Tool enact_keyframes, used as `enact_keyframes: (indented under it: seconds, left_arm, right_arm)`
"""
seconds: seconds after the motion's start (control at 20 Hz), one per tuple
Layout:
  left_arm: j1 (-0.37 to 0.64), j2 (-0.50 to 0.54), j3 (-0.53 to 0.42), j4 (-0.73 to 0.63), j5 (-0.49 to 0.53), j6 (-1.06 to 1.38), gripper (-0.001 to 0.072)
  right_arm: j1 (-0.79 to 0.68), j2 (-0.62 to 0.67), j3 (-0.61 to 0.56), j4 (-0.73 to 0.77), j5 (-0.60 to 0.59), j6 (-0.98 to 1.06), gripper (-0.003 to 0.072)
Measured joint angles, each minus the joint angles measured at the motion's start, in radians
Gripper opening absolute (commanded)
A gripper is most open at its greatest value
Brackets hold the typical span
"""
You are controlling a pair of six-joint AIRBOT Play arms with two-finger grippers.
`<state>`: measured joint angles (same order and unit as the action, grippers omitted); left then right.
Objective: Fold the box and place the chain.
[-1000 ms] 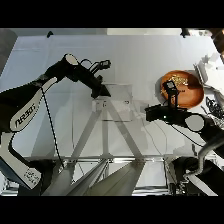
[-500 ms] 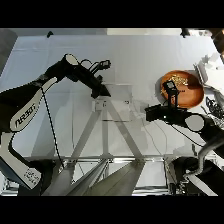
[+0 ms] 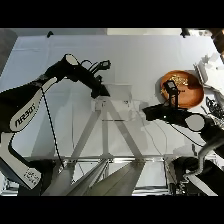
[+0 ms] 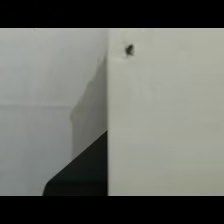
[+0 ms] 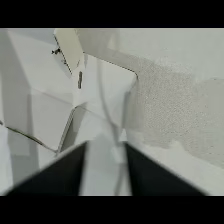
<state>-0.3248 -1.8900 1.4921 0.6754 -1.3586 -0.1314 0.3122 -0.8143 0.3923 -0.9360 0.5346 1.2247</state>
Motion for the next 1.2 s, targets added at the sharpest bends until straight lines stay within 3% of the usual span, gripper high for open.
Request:
enact_keyframes:
  seconds: [0.2,0.5,0.6,0.75,0.95,1.2]
  left_arm:
    - [0.003,0.096,0.0,0.067,-0.009,-0.092,0.0]
    - [0.045,0.389,-0.017,0.253,-0.042,-0.265,-0.0002]
    - [0.072,0.475,-0.061,0.258,-0.042,-0.284,-0.0001]
    - [0.111,0.567,-0.212,0.149,-0.045,-0.223,-0.0001]
    - [0.113,0.588,-0.42,0.026,0.016,-0.039,0.0002]
    - [0.06,0.515,-0.512,0.061,0.104,0.195,0.0]
  right_arm:
    - [0.0,0.022,0.04,0.05,0.002,0.004,0.0468]
    - [-0.001,0.137,0.107,0.062,-0.005,0.004,0.0467]
    - [-0.002,0.183,0.114,0.055,-0.008,0.004,0.0467]
    - [-0.003,0.233,0.119,0.037,-0.01,0.004,0.0467]
    - [-0.003,0.259,0.121,0.023,-0.011,0.004,0.0467]
    - [-0.003,0.267,0.121,0.016,-0.013,0.004,0.0465]
